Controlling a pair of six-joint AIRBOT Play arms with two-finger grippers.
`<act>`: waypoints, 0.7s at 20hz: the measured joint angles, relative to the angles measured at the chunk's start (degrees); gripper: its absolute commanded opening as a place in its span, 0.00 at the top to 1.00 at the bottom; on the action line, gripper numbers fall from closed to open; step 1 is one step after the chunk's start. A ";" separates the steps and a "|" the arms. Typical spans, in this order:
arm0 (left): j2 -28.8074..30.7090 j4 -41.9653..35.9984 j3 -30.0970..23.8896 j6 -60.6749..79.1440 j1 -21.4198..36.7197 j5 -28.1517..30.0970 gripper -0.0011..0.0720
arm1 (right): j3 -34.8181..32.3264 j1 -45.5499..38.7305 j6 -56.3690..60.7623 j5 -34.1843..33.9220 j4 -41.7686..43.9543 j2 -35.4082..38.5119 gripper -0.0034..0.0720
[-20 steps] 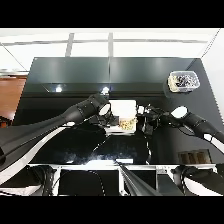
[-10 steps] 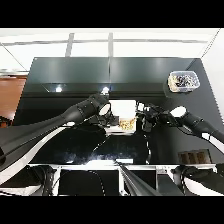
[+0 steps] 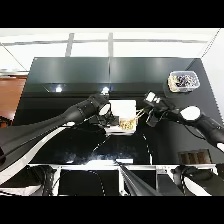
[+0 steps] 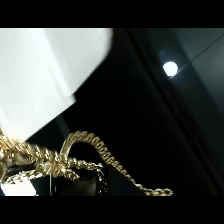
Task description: Fold the box and place the chain.
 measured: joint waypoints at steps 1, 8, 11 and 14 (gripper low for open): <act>0.00 -0.02 0.00 0.07 0.00 0.02 0.94 | 0.33 -0.20 2.71 0.98 -0.59 2.51 0.94; 0.00 -0.02 -0.02 0.09 -0.02 0.02 0.94 | 8.48 -0.83 20.50 12.66 -1.03 14.88 0.94; 0.00 -0.02 0.00 0.07 0.00 0.00 0.94 | 13.79 -0.83 25.09 17.77 3.52 16.09 0.94; 0.00 -0.02 0.00 0.07 0.00 0.00 0.94 | 17.42 -0.83 27.02 20.06 11.26 16.48 0.93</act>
